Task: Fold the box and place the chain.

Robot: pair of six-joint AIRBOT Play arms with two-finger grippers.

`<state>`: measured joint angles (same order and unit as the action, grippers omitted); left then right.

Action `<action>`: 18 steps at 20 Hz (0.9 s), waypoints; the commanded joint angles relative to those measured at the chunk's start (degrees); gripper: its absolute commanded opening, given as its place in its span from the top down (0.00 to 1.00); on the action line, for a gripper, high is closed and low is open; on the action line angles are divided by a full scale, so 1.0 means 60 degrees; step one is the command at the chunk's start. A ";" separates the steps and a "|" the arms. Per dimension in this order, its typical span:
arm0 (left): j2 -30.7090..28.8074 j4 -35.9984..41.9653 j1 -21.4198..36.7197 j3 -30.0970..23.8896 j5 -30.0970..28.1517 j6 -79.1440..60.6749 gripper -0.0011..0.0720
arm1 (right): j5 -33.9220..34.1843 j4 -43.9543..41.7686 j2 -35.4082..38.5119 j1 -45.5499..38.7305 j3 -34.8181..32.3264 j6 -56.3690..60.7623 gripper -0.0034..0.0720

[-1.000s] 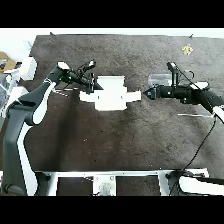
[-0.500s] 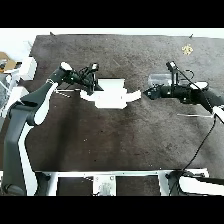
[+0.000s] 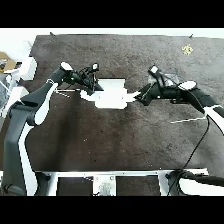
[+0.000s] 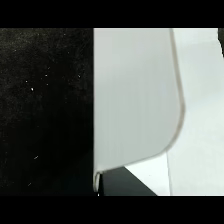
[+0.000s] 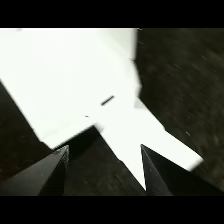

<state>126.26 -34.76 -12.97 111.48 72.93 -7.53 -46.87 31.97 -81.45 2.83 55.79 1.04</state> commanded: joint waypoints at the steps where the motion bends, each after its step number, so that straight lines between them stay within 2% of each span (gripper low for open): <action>1: 0.0000 0.0007 -0.0004 0.0000 -0.0015 -0.0004 0.97 | -0.0623 0.0466 -0.0437 0.0692 0.0291 -0.1395 0.28; 3: 0.0000 0.0011 -0.0004 0.0000 -0.0011 -0.0004 0.97 | -0.0707 0.0936 -0.0790 0.1089 0.0525 -0.1428 0.06; 4: 0.0000 0.0011 -0.0004 0.0000 -0.0022 -0.0004 0.97 | -0.0707 0.1129 -0.0896 0.1300 0.0590 -0.1606 0.04; 7: 0.0000 0.0011 -0.0004 0.0000 -0.0018 -0.0004 0.97 | -0.0448 0.1228 -0.1086 0.1756 0.0590 -0.2076 0.04; 11: 0.0000 0.0011 -0.0004 0.0000 -0.0018 -0.0004 0.97 | 0.0503 0.2171 -0.1443 0.2244 0.0590 -0.2175 0.06; 15: 0.0000 0.0011 -0.0004 0.0000 -0.0018 -0.0004 0.97 | 0.1461 0.2211 -0.1905 0.2371 0.0590 -0.2178 0.06; 18: 0.0000 0.0011 -0.0004 0.0000 -0.0018 -0.0004 0.97 | 0.2262 0.1789 -0.1716 0.2371 0.0601 -0.2146 0.06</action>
<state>126.28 -34.70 -12.97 111.48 72.82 -7.53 -38.39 44.14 -91.88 16.69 59.31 -11.86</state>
